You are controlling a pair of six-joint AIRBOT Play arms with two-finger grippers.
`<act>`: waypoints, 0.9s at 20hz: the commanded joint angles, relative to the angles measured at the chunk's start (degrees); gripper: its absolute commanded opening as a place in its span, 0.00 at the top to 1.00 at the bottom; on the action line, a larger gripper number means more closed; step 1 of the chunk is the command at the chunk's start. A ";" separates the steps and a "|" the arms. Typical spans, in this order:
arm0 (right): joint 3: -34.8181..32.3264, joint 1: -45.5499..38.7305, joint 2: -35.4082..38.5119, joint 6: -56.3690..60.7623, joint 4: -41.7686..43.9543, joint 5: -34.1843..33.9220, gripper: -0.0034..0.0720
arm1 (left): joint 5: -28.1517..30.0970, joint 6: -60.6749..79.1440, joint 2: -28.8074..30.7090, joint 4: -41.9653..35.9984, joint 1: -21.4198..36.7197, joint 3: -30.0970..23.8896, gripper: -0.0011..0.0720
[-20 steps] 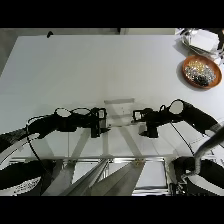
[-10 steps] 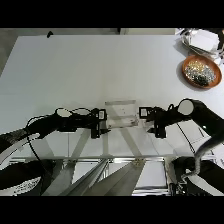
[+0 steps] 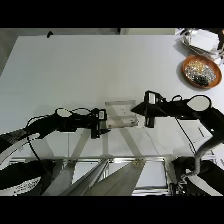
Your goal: Fold the box and place the chain.
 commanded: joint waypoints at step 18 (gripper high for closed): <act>1.03 -0.04 -8.02 9.99 0.72 -8.24 0.94 | 0.02 -0.02 0.02 0.02 -0.02 0.00 0.80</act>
